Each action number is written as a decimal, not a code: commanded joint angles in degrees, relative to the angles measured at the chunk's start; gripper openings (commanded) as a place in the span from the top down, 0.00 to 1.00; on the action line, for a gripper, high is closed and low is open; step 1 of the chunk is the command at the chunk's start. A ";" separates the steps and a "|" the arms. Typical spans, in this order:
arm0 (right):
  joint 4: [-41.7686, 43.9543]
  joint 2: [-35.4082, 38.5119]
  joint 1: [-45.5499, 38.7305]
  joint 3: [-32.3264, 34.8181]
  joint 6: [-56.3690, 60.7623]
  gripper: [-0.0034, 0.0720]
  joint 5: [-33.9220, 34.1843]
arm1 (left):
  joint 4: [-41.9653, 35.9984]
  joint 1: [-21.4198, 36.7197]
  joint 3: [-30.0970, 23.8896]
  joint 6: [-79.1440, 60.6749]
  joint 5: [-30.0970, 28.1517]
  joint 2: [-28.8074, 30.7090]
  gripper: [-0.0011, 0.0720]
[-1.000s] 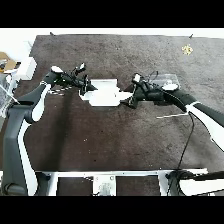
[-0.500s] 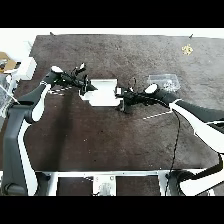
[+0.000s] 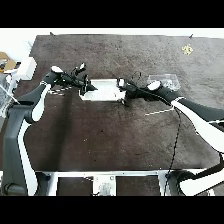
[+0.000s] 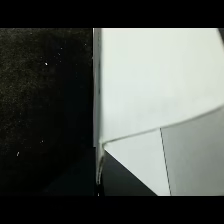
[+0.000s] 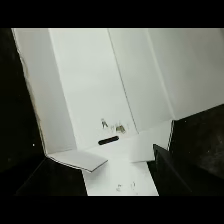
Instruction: Fold the box and place the chain.
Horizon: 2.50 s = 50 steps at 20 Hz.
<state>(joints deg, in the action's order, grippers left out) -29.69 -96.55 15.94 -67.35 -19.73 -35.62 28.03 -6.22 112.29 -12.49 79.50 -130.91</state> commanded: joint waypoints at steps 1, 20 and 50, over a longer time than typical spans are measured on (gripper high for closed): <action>2.34 -0.35 -0.61 -3.06 0.04 0.06 -2.16 | 0.00 -0.04 0.02 0.00 0.00 -0.04 0.97; 1.62 -19.76 -6.54 -25.94 6.29 0.06 -29.42 | 0.00 -0.04 0.02 0.00 -0.02 -0.04 0.97; -1.14 -28.79 -4.13 -34.34 7.32 0.22 -32.04 | 0.00 -0.04 0.02 0.00 0.00 -0.04 0.97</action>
<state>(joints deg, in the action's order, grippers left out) -30.76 -124.77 11.77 -101.73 -12.47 -67.70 28.03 -6.24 112.29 -12.49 79.55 -130.91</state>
